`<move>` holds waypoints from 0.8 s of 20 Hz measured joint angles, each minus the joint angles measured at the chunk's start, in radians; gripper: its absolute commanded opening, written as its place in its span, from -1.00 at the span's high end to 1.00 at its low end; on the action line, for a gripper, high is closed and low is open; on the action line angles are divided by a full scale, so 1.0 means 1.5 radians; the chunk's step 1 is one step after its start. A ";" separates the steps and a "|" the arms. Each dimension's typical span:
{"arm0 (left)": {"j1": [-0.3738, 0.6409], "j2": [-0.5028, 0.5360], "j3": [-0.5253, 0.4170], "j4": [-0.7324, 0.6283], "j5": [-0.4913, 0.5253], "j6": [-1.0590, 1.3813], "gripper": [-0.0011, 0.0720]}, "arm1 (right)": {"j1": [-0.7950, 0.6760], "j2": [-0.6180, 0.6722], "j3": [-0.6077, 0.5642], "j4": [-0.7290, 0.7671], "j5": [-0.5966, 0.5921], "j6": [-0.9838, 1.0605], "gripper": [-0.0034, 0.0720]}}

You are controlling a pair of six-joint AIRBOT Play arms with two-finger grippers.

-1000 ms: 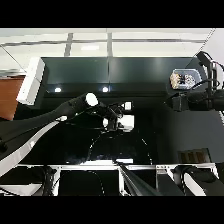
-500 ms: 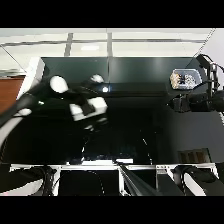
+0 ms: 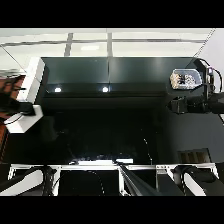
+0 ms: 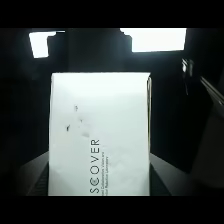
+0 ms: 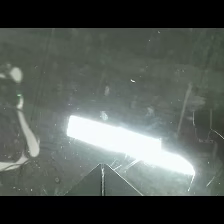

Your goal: Fold the box and place the chain.

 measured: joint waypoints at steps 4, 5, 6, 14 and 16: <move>0.110 0.008 -0.028 -0.017 0.056 0.019 0.06 | 0.000 0.000 -0.005 0.001 -0.008 0.000 0.88; 0.130 0.009 -0.042 -0.025 0.074 0.041 0.05 | 0.000 0.000 -0.005 0.002 -0.010 0.000 0.88; 0.145 0.011 -0.055 -0.030 0.098 0.063 0.05 | 0.000 0.000 -0.005 0.002 -0.010 0.000 0.88; 0.202 0.006 -0.111 -0.211 0.277 0.337 0.05 | 0.000 0.000 -0.006 0.005 -0.029 0.038 0.88; 0.205 -0.006 -0.113 -0.243 0.296 0.378 0.06 | 0.000 0.000 -0.006 0.005 -0.031 0.047 0.88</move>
